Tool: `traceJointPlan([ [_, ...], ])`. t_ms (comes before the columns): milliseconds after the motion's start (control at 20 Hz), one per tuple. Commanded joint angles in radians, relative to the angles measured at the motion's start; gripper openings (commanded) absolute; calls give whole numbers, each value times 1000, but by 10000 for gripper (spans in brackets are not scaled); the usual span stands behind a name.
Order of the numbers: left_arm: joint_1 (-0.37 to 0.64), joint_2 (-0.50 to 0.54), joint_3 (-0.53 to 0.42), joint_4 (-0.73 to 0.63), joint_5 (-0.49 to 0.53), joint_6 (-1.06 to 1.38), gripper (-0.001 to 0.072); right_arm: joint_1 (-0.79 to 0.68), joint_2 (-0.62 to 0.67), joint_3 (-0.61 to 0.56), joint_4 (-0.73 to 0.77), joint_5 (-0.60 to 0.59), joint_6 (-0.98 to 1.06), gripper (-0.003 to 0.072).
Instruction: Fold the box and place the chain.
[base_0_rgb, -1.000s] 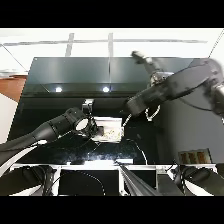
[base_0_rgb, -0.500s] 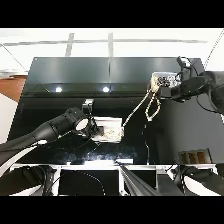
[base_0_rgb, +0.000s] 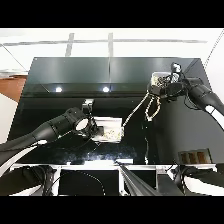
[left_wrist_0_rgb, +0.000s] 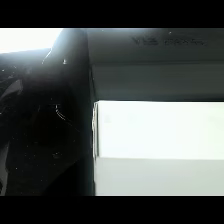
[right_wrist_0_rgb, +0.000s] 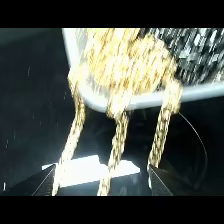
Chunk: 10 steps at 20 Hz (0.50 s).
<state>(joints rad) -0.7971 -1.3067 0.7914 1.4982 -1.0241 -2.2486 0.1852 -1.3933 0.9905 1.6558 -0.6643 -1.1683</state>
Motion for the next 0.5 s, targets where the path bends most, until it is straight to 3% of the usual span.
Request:
traceJointPlan([
  [0, 0, 0, 0, 0, 1, 0, 34, 4, -48, 9, -34, 113, 89, 694],
  [200, 0, 0, 0, 0, 0, 0, 34, 4, -68, 9, -34, 193, 170, 694],
  [350, 0, 0, 0, 0, 0, 0, 34, 6, -95, 19, -36, 183, 184, 692],
  [400, 0, 0, 0, 0, 0, 0, 34, 9, -99, 19, -37, 187, 197, 644],
  [450, 0, 0, 0, 0, 0, 0, 34, 11, -105, 19, -37, 194, 209, 644],
])
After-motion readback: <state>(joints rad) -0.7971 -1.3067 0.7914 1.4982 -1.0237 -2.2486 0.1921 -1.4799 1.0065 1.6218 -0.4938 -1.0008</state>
